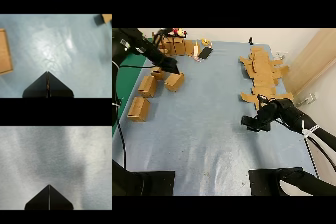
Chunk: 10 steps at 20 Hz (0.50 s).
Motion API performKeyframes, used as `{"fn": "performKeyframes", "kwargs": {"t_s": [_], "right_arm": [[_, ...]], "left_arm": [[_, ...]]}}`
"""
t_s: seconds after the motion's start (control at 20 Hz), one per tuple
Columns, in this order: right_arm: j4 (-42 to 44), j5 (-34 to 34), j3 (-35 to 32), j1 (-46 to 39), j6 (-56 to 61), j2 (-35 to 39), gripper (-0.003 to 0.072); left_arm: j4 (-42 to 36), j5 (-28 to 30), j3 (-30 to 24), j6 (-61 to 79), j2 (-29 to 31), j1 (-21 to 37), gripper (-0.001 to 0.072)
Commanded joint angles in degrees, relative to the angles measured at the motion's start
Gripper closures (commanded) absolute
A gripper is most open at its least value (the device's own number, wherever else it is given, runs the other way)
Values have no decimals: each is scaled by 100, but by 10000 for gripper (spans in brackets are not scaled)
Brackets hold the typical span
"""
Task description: Fold the box.
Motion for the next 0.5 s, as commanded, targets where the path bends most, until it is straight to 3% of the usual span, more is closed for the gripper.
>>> {"fn": "performKeyframes", "kwargs": {"t_s": [0.0,0.15,0.45], "right_arm": [[420,9,101,0,-463,-4,683],[455,118,361,0,-634,-4,683],[568,109,866,94,-1084,-210,684]], "left_arm": [[-63,-201,-514,-256,243,-483,699],[103,-61,-1547,-439,656,-855,699],[302,1329,-4262,-820,2033,-1661,698]]}}
